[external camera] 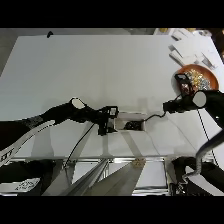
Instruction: Fold the box and place the chain.
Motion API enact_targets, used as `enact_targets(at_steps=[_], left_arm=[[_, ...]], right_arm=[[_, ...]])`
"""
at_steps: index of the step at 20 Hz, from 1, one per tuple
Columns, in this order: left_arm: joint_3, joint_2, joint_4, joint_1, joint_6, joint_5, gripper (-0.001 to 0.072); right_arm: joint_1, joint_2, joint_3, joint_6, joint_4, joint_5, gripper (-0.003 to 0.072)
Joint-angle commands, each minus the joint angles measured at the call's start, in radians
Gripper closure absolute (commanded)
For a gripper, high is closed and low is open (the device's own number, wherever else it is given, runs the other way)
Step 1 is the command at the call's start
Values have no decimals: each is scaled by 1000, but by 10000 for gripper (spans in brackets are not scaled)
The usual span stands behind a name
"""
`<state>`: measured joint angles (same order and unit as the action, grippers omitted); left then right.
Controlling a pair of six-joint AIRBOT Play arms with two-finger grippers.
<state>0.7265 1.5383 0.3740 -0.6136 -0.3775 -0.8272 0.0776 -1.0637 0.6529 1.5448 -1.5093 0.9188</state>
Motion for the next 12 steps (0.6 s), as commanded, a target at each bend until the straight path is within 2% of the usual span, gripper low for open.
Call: enact_targets(at_steps=[1,5,8,9,11,12], left_arm=[[0,0,0,1,0,0,317],[0,0,0,1,0,0,317],[0,0,0,1,0,0,317],[0,0,0,1,0,0,317],[0,0,0,1,0,0,317],[0,0,0,1,0,0,317]], right_arm=[[0,-90,-8,0,-2,-34,500],[0,-153,-8,0,-2,-53,501],[0,-166,-8,0,-2,-67,540],[0,-172,-8,0,-2,-67,562],[0,-188,-9,0,-1,-65,674],[0,-184,-8,0,2,-58,673]])
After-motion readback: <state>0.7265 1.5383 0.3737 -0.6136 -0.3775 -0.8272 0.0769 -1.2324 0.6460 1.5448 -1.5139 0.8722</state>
